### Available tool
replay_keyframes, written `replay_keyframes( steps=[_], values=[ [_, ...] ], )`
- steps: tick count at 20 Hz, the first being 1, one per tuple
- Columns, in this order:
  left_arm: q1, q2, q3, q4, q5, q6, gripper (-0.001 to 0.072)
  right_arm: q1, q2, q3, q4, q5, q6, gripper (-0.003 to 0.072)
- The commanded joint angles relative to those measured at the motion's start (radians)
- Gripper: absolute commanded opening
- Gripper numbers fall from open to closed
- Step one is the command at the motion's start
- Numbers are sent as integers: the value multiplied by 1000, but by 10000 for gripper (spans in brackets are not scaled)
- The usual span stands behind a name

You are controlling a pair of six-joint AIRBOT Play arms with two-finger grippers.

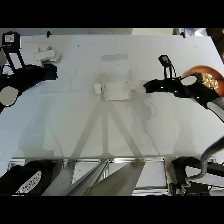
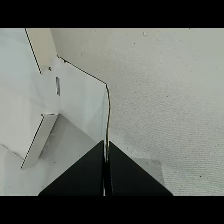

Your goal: Fold the box and place the chain.

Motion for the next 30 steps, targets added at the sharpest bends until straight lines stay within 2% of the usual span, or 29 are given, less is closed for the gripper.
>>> replay_keyframes(
  steps=[1, 9, 12, 14, 17, 20, 22, 24, 26, 28, 30],
  values=[
    [1, -1, 0, 1, 12, 0, 504, 1, -1, 0, 0, -1, 0, 9],
    [1, -2, 0, 4, 18, 5, 504, 1, -1, 0, 0, -1, 0, 9],
    [-1, -23, 8, -8, 40, 116, 504, 1, -1, 0, 0, -2, 0, 9],
    [-1, -66, 31, -66, 26, 197, 504, 1, -1, 0, 0, -1, 0, 9],
    [-15, -182, 139, -212, -76, 299, 492, 1, -1, 0, 1, -2, 0, 9],
    [-38, -330, 304, -375, -221, 494, 495, 1, -1, 0, 1, -2, 0, 9],
    [-44, -434, 420, -549, -322, 695, 526, 1, -1, 0, 0, -2, 0, 9],
    [-43, -522, 511, -719, -401, 859, 526, 1, -1, 0, 1, -2, 0, 9],
    [-43, -599, 581, -814, -449, 959, 525, 1, -1, 0, 0, -1, 0, 9],
    [-43, -662, 622, -866, -452, 974, 532, 1, 0, 0, 1, -2, 0, 9],
    [-41, -730, 666, -918, -496, 977, 668, 1, 0, 0, 1, -2, 0, 9]
  ],
)
